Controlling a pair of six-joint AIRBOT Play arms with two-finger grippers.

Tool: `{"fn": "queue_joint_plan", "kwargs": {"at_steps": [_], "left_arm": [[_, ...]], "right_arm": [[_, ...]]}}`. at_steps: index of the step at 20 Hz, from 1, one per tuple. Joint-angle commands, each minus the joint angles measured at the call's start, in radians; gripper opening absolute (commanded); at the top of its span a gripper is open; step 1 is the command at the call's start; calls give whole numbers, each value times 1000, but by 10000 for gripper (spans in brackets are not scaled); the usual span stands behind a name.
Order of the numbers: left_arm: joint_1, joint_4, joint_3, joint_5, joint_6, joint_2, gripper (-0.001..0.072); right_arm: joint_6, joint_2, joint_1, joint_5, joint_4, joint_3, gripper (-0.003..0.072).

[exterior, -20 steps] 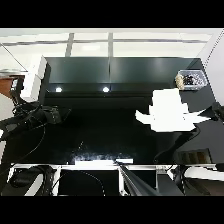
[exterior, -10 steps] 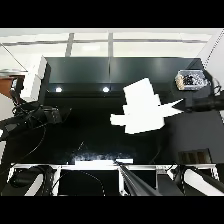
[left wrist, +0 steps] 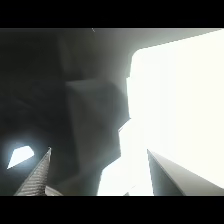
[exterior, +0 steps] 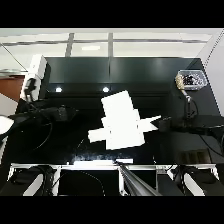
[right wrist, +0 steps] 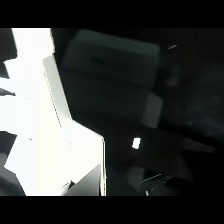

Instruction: Fold the box and place the chain.

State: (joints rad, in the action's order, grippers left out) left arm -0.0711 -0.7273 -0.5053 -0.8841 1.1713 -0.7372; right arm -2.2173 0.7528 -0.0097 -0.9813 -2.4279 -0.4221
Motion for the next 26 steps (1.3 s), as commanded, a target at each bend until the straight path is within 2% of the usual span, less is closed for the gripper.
{"fn": "queue_joint_plan", "kwargs": {"at_steps": [1, 2, 5, 11, 16, 18, 21, 25, 26], "left_arm": [[11, 315, -9, -118, -340, -237, 699], [9, 335, -29, -156, -395, -318, 699], [-21, 275, -123, -217, -449, -533, 700], [-125, 276, -278, -341, -581, -780, 700], [-205, 278, -405, -434, -623, -930, 699], [-211, 285, -423, -439, -654, -960, 698], [-203, 304, -436, -501, -706, -989, 660], [-198, 304, -461, -558, -723, -1019, 230], [-198, 306, -464, -557, -723, -1018, 200]], "right_arm": [[18, -26, 93, 74, -1, 30, 24], [24, -26, 105, 86, 0, 30, 24], [40, -26, 123, 99, 0, 30, 25], [45, -26, 124, 99, 0, 30, 25], [45, -26, 124, 98, 0, 30, 25], [45, -26, 124, 97, 0, 30, 25], [45, -26, 124, 89, 1, 30, 25], [45, -26, 124, 79, 1, 30, 25], [45, -26, 124, 79, 1, 30, 24]]}}
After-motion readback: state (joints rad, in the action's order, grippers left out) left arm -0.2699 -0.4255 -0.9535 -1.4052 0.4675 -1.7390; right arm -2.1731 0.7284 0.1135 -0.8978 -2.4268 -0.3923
